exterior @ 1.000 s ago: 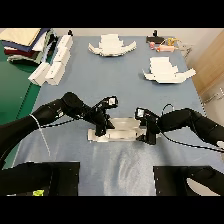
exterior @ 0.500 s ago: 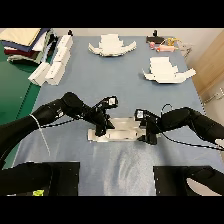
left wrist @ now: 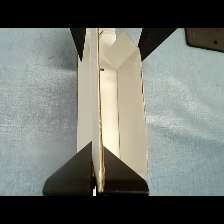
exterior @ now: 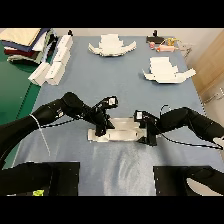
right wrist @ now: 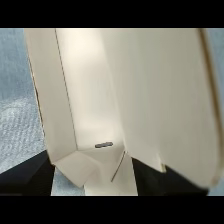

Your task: Fold the box.

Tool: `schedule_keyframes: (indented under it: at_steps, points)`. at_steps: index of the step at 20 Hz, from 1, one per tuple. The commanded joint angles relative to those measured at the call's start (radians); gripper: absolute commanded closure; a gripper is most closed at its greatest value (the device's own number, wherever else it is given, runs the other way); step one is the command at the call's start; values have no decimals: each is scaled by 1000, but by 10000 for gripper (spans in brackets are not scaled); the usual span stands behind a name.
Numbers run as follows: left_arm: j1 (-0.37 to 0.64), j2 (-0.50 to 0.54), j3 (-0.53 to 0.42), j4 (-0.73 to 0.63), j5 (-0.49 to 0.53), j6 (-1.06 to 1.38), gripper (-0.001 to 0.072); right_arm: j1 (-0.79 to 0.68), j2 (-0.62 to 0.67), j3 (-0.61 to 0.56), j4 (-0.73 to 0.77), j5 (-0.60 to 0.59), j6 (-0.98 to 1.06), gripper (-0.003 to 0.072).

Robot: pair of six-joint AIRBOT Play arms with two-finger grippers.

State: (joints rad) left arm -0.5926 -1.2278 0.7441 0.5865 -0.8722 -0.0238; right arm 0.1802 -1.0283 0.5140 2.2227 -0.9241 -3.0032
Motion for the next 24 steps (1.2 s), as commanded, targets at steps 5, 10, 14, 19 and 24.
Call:
schedule_keyframes:
  at_steps: [5, 10, 14, 19, 24]
  points:
    - [0, 0, 1, 0, 0, 0, 698, 2, -1, 6, 11, 37, -1, -27]
    - [0, 0, 1, 0, 0, 0, 697, 2, -1, 8, 7, 40, -1, -28]
    - [0, 0, 1, 0, 0, 0, 697, 2, -1, 8, 8, 74, -1, -27]
    - [0, 0, 1, 0, 0, 0, 698, 2, -3, 8, 8, 68, -1, -27]
    - [0, 0, 1, 0, 0, 0, 698, 21, -27, 8, 11, 56, -1, -27]
